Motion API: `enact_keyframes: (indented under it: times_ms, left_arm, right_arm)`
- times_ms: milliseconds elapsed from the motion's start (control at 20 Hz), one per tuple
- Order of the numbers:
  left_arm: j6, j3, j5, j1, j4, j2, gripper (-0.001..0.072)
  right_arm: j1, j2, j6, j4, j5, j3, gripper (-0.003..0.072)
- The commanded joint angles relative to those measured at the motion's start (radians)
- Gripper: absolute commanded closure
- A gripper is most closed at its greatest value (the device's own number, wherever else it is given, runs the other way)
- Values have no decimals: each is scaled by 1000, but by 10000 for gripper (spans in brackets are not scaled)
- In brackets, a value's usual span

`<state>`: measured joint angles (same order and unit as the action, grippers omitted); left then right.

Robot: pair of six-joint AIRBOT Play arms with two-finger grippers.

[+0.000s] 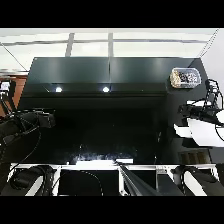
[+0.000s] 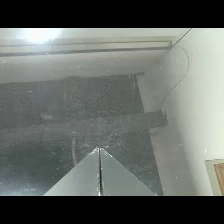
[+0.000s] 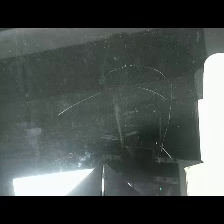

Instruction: Fold the box and place the chain.

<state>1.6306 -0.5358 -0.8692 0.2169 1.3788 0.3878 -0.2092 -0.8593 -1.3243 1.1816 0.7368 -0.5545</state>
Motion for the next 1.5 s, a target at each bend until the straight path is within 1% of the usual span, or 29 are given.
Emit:
enact_keyframes:
  times_ms: [0, 950, 1000, 1150, 1250, 1400, 1450]
  left_arm:
    - [0, 1, 0, 0, 0, 0, 682]
    - [0, 1, 1, 0, 0, 0, 682]
    - [0, 1, 14, 0, 0, 0, 682]
    - [0, 1, 132, 0, -1, 0, 682]
    - [0, 0, 183, 0, -8, 0, 682]
    - [0, 1, 222, 0, -7, 0, 682]
    - [0, 1, 229, 0, -7, 0, 683]
  right_arm:
    - [0, 0, 0, 0, 0, -1, 677]
    - [0, 0, 0, -4, 0, -1, 677]
    - [0, 0, 0, -4, 0, -1, 677]
    - [0, 0, 0, -4, 0, -1, 677]
    - [0, 0, 0, -3, 0, -1, 677]
    - [0, 0, 0, -1, -4, -1, 676]
    - [-1, 0, 0, 6, -22, -1, 674]
